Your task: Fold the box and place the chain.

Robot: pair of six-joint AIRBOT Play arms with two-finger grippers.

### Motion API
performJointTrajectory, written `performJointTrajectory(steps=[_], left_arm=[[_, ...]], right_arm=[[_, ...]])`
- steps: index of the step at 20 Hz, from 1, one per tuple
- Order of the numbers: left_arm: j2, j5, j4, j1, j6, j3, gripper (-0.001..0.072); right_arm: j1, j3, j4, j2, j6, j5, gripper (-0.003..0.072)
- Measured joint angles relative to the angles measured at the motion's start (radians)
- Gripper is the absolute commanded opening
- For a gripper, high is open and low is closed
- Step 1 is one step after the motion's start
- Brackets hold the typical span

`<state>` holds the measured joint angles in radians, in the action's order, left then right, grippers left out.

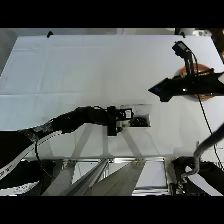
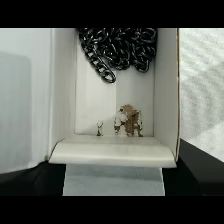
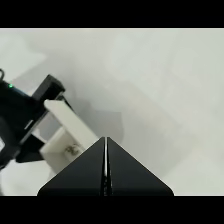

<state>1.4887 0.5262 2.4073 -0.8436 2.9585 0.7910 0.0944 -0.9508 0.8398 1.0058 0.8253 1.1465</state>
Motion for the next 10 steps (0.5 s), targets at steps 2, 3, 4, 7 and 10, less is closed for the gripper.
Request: performJointTrajectory(steps=[2, 3, 4, 7, 10], left_arm=[[0.000, 0.000, 0.000, 0.000, 0.000, 0.000, 0.0255], [0.000, 0.000, 0.000, 0.000, 0.000, 0.000, 0.0255], [0.000, 0.000, 0.000, 0.000, 0.000, 0.000, 0.0255], [0.000, 0.000, 0.000, 0.000, 0.000, 0.000, 0.0255], [0.000, 0.000, 0.000, 0.000, 0.000, 0.000, 0.0255]], right_arm=[[0.009, -0.024, 0.018, 0.090, -0.075, 0.010, 0.0016], [0.020, -0.031, 0.031, 0.135, -0.115, 0.019, 0.0016], [0.033, -0.036, 0.047, 0.174, -0.148, 0.024, 0.0016], [0.081, -0.044, 0.097, 0.268, -0.229, 0.047, 0.0015], [0.119, -0.037, 0.149, 0.306, -0.325, 0.106, 0.0015]])
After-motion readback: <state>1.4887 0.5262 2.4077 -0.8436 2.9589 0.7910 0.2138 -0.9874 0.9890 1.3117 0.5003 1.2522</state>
